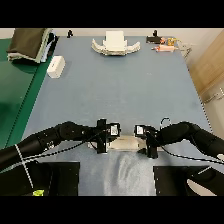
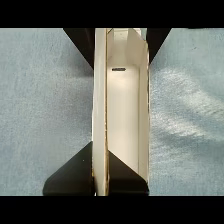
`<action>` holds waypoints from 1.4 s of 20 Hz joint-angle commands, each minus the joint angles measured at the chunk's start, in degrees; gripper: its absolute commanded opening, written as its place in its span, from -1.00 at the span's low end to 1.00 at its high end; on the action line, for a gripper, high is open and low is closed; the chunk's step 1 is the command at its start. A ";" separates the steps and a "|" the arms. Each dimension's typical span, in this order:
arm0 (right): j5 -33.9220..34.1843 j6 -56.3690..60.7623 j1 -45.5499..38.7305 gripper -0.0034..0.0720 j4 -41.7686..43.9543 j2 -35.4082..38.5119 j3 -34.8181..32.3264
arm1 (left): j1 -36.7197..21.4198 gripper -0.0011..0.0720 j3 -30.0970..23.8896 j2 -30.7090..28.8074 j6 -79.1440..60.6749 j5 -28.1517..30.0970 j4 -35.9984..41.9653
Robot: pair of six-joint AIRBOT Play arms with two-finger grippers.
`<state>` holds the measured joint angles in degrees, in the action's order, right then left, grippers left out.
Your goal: Fold the box.
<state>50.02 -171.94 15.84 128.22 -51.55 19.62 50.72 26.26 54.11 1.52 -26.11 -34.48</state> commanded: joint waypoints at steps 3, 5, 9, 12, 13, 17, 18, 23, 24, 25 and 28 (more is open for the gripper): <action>-0.48 0.02 0.00 0.41 0.13 0.13 0.07 | 0.00 -0.94 0.04 -0.04 0.00 0.04 0.00; -0.76 0.02 0.00 0.41 -0.09 0.13 0.07 | 0.00 -0.94 0.04 -0.04 -0.02 0.07 0.00; -1.16 0.02 0.00 0.41 -0.48 0.15 0.07 | 0.00 -0.94 0.04 -0.02 0.00 0.04 0.00; -1.14 0.04 0.00 0.42 -0.48 0.15 0.07 | 0.00 -0.94 0.04 -0.02 0.00 0.00 0.00; -1.11 0.04 -0.02 0.43 -0.50 0.15 0.07 | 0.00 -0.94 0.04 -0.02 0.00 0.02 0.00; -1.09 0.04 -0.02 0.43 -0.48 0.15 0.07 | 0.00 -0.94 0.04 -0.04 0.00 0.00 0.00; -1.09 0.02 -0.02 0.43 -0.48 0.13 0.07 | 0.00 -0.94 0.04 -0.02 0.00 -0.02 0.00; -1.09 0.02 -0.02 0.43 -0.48 0.13 0.07 | 0.00 -0.93 0.04 -0.02 0.04 -0.02 0.00; -1.11 0.04 -0.02 0.43 -0.48 0.13 0.07 | 0.00 -0.93 0.04 -0.02 0.04 -0.02 0.02; -1.09 0.02 -0.02 0.43 -0.48 0.15 0.07 | 0.00 -0.90 0.04 -0.04 0.04 -0.02 0.02; -1.09 0.02 -0.02 0.43 -0.48 0.13 0.07 | 0.00 0.22 0.04 -0.04 2.82 0.17 0.00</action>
